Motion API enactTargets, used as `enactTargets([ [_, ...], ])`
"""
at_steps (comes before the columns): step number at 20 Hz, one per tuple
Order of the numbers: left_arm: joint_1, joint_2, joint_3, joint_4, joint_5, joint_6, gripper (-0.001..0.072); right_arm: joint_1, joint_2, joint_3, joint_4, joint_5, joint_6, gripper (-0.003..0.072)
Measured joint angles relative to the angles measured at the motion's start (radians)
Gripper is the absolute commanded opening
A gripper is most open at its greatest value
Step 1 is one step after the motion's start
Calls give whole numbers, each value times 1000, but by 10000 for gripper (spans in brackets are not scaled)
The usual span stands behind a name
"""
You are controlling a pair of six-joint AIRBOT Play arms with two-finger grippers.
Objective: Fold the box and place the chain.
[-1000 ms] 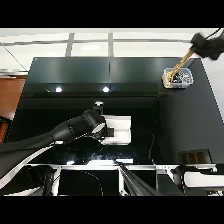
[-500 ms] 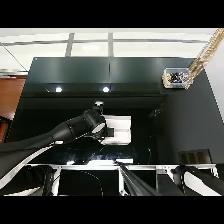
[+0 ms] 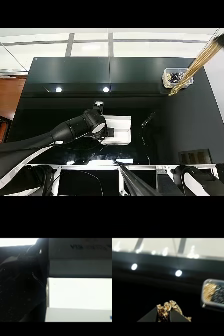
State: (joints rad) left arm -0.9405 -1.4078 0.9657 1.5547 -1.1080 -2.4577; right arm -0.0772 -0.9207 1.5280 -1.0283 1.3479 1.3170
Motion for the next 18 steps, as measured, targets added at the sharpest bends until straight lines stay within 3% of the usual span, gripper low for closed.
enactTargets([
  [6,0,0,0,0,0,0,26,172,47,-169,74,65,-72,5],
  [18,0,0,0,0,-1,0,26,418,55,-207,351,95,-102,5],
])
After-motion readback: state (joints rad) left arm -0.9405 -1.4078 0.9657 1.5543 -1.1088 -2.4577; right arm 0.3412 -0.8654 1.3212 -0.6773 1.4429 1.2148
